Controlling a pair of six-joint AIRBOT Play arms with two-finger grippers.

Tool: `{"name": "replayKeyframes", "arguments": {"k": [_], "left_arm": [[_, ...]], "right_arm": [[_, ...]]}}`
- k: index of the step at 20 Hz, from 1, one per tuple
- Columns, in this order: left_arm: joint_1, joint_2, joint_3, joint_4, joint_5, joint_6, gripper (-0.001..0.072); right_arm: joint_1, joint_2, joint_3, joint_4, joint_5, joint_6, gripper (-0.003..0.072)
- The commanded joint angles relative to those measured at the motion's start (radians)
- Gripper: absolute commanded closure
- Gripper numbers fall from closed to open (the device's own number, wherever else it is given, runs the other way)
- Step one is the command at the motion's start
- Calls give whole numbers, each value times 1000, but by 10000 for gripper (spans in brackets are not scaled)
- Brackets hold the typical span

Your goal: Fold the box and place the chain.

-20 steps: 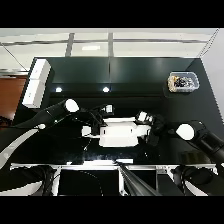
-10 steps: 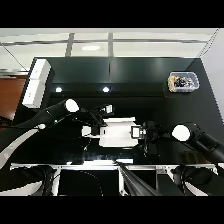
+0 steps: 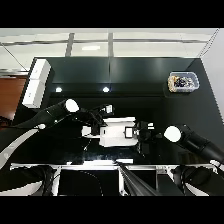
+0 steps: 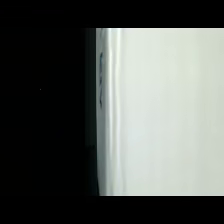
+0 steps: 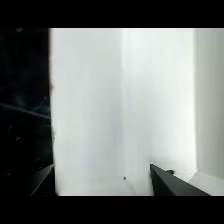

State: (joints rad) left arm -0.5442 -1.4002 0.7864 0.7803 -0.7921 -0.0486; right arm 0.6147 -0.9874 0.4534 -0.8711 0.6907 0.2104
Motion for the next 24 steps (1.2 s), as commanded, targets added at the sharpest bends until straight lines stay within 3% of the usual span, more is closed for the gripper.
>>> {"name": "replayKeyframes", "arguments": {"k": [1,6,11,14,19,24], "left_arm": [[-1,-1,0,0,0,0,679],[-1,-1,0,0,0,0,679],[-1,-1,0,0,-1,0,679],[-1,-1,0,0,-1,0,679],[-1,-1,0,0,0,0,679],[-1,-1,0,0,0,0,680]], "right_arm": [[7,-9,8,23,-118,21,-21],[-32,19,69,-153,-42,150,-20],[-102,21,83,-84,-5,127,-20],[-131,21,83,42,-12,10,-20],[-177,10,82,60,-45,-22,-20],[-181,-56,82,249,-26,-299,-20]]}}
